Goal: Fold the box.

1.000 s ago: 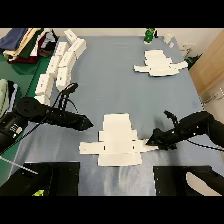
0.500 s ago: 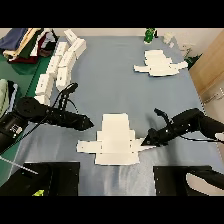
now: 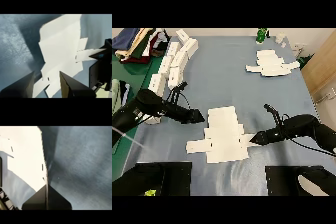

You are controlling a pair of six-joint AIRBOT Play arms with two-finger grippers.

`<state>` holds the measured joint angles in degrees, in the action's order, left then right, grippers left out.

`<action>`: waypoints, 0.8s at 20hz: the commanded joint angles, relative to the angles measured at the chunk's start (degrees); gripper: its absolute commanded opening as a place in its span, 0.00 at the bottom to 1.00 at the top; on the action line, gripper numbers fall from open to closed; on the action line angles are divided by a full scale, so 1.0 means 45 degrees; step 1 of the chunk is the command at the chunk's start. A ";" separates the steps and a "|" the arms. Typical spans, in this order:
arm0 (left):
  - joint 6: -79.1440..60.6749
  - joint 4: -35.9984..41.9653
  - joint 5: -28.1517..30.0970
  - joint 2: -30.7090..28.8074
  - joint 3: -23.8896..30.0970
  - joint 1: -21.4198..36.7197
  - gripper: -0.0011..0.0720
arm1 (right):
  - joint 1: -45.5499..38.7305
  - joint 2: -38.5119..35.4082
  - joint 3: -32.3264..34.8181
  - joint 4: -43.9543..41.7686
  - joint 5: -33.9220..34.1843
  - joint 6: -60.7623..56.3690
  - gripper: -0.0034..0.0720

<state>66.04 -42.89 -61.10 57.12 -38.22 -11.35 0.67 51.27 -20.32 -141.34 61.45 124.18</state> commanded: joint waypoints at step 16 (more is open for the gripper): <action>-0.6557 0.4367 -0.4745 0.8806 -0.4940 -0.0078 0.66 | 0.0437 -0.1316 0.0228 0.0500 -0.0563 -0.1064 0.05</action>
<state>39.38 -23.73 -78.13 94.91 -58.87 -10.09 2.61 45.17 -19.31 -139.31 58.96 119.79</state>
